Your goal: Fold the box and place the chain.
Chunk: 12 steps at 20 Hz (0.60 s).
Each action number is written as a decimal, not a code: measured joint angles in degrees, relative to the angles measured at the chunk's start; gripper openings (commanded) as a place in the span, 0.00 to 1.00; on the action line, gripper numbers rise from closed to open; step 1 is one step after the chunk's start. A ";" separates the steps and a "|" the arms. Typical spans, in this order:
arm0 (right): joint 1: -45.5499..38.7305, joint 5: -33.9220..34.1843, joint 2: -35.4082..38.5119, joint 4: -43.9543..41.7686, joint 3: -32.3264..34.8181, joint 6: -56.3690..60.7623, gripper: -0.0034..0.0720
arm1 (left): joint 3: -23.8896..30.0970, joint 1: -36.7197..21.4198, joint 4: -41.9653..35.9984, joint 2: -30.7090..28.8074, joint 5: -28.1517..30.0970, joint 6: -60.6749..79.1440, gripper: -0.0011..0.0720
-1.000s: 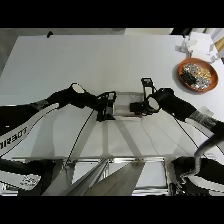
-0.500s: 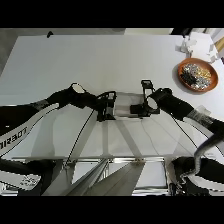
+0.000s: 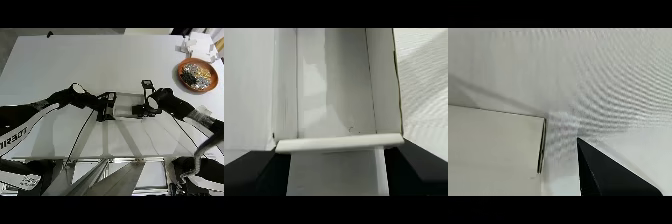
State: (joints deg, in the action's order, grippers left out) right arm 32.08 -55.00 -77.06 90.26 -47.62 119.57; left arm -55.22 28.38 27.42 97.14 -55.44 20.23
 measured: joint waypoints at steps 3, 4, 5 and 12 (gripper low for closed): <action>-0.02 -0.94 3.98 0.11 -0.09 -4.52 0.50 | 0.00 -0.04 -0.04 0.00 0.44 0.02 0.36; -0.11 -1.42 5.49 0.50 -0.09 -5.68 0.50 | 0.00 -0.04 -0.07 0.00 0.48 0.00 0.36; -0.35 -1.92 7.15 0.68 -0.09 -6.69 0.50 | 0.00 -0.04 -0.09 0.00 0.48 -0.02 0.36; -4.81 -8.81 17.62 1.25 -2.21 -13.11 0.50 | 0.00 -0.04 -0.13 0.00 0.55 -0.04 0.36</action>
